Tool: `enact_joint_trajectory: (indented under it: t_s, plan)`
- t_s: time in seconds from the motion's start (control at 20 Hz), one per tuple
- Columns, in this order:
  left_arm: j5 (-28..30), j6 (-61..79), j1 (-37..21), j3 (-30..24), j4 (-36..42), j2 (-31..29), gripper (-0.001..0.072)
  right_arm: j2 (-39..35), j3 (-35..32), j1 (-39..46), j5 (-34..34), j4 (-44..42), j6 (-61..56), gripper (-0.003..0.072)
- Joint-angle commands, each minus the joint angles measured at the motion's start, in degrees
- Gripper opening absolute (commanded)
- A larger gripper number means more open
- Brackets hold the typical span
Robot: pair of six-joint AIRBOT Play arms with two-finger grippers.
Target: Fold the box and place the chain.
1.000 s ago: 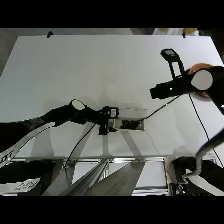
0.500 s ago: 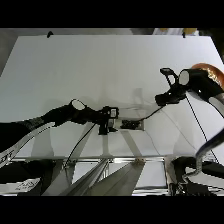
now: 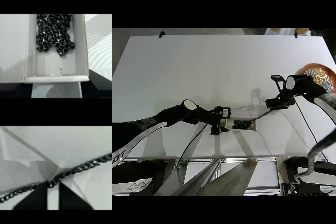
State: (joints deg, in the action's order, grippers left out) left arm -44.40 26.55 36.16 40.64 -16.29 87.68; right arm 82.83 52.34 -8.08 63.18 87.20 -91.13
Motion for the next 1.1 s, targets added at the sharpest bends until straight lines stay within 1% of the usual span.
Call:
enact_joint_trajectory:
  t_s: [0.0,0.1,0.2,0.4,0.6,0.7,0.8,0.9,1.05]
  plan:
    - [0.0,0.02,0.0,0.02,-0.02,0.0,0.021,-0.61,-0.61,-0.2,-0.57,-1.09,-0.09,0.0018]
    - [0.0,0.02,0.0,0.02,-0.02,0.0,0.021,-3.19,-0.61,-0.55,-0.13,-0.61,1.36,0.0018]
    - [0.02,0.02,0.0,0.02,-0.02,0.0,0.021,-7.65,-0.61,-0.55,0.52,-0.66,1.66,0.0018]
    - [-0.02,0.02,0.0,0.02,-0.02,0.0,0.021,-19.56,-0.61,-0.55,5.6,-2.34,3.19,0.0018]
    - [-0.04,0.02,0.02,0.02,-0.02,0.0,0.021,-31.15,-0.61,-0.55,10.95,-8.79,5.25,0.0018]
    - [-0.17,0.02,0.0,0.02,-0.02,0.0,0.021,-36.11,-0.61,-0.72,13.88,-13.4,6.6,0.0018]
    - [-0.28,0.02,0.02,0.02,-0.02,0.0,0.021,-39.85,-0.61,-3.43,14.38,-16.5,7.21,0.0019]
    - [-0.42,0.02,0.0,0.02,-0.02,0.0,0.021,-41.94,-0.61,-8.04,13.38,-19.85,7.17,0.0019]
    - [-0.42,0.04,0.0,0.02,-0.02,0.0,0.021,-42.21,-0.61,-16.7,9.11,-21.66,5.51,0.0019]
